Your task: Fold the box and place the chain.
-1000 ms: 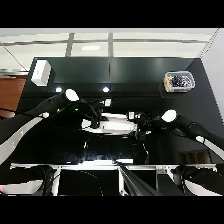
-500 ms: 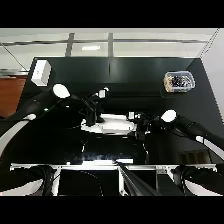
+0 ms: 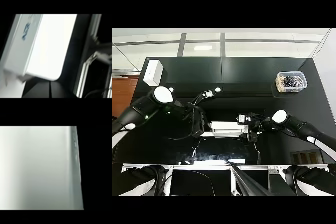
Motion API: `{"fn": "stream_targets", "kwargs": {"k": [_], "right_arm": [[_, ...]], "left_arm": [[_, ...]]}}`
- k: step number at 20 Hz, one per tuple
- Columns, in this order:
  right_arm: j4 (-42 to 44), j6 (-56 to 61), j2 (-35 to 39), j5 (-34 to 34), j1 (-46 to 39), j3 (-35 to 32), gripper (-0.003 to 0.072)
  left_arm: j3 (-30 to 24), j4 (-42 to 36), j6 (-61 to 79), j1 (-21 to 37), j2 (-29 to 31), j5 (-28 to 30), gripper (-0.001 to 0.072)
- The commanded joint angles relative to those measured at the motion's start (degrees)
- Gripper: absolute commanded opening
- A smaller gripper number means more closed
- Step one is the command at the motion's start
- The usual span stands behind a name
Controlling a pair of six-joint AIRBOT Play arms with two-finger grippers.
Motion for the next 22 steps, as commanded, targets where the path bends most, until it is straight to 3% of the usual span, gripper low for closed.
{"fn": "stream_targets", "kwargs": {"k": [1, 4, 5, 9, 11, 16, 19, 22], "right_arm": [[-0.2, 0.0, 0.0, 0.0, 0.1, 0.0, 0.0432], [-0.2, 0.0, 0.0, 0.0, 0.1, 0.0, 0.0432], [-0.2, 0.0, 0.0, 0.0, 0.1, 0.0, 0.0432], [-0.2, 0.0, 0.0, 0.0, 0.1, 0.0, 0.0432], [-0.2, 0.0, 0.0, 0.0, 0.1, 0.0, 0.0432], [-0.2, 0.0, 0.0, -0.3, 0.1, 0.0, 0.0432], [-0.2, 0.0, 0.0, -0.3, 0.1, 0.0, 0.0432], [-0.2, 0.0, 0.0, -0.2, 0.1, 0.0, 0.0432]], "left_arm": [[-4.1, -18.3, 5.8, -0.4, -1.0, 14.1, 0.0026], [-5.1, -21.9, 7.7, 0.3, -2.0, 34.5, 0.0027], [-4.9, -20.8, 7.7, 0.1, -3.5, 37.8, 0.0026], [-2.0, -4.6, 1.3, -1.3, -10.2, 26.1, 0.0025], [-1.5, -0.6, -0.9, -2.9, -11.5, 23.6, 0.0026], [-0.6, -0.1, -0.3, -3.5, -11.6, 22.8, 0.0027], [2.0, 0.0, -0.4, 0.4, -9.1, 15.8, 0.0026], [1.7, -0.1, -0.3, 7.3, -1.9, 9.3, 0.0026]]}}
